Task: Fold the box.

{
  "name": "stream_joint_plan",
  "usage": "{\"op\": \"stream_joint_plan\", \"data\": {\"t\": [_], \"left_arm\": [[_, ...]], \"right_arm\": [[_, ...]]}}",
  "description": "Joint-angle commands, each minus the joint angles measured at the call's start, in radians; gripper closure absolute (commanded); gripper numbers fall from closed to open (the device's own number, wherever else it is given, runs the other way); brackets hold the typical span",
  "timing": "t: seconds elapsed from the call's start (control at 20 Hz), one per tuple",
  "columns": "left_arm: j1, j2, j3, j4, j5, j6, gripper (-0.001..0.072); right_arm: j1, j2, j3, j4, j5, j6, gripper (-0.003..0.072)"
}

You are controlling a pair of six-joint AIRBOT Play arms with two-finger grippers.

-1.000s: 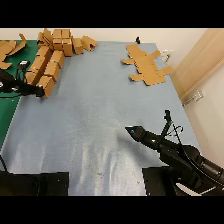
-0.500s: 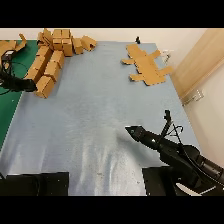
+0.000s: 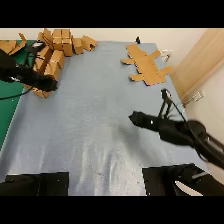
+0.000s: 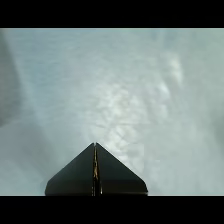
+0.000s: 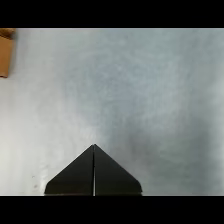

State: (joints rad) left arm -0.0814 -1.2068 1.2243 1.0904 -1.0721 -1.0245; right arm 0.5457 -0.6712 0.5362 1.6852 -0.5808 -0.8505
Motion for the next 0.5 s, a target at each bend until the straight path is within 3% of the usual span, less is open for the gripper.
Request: {"op": "stream_joint_plan", "data": {"t": [0.0,0.2,0.45], "left_arm": [[-0.166,0.054,-0.061,0.054,-0.002,-0.13,0.0701],[-0.289,0.053,-0.125,0.054,0.018,-0.216,0.0701],[-0.349,0.053,-0.163,0.054,0.071,-0.259,0.0699]], "right_arm": [[-0.074,-0.212,0.241,-0.028,-0.193,-0.22,0.0684],[-0.079,-0.421,0.42,0.006,-0.267,-0.397,0.0684],[-0.079,-0.5,0.47,0.025,-0.266,-0.461,0.0683]]}}
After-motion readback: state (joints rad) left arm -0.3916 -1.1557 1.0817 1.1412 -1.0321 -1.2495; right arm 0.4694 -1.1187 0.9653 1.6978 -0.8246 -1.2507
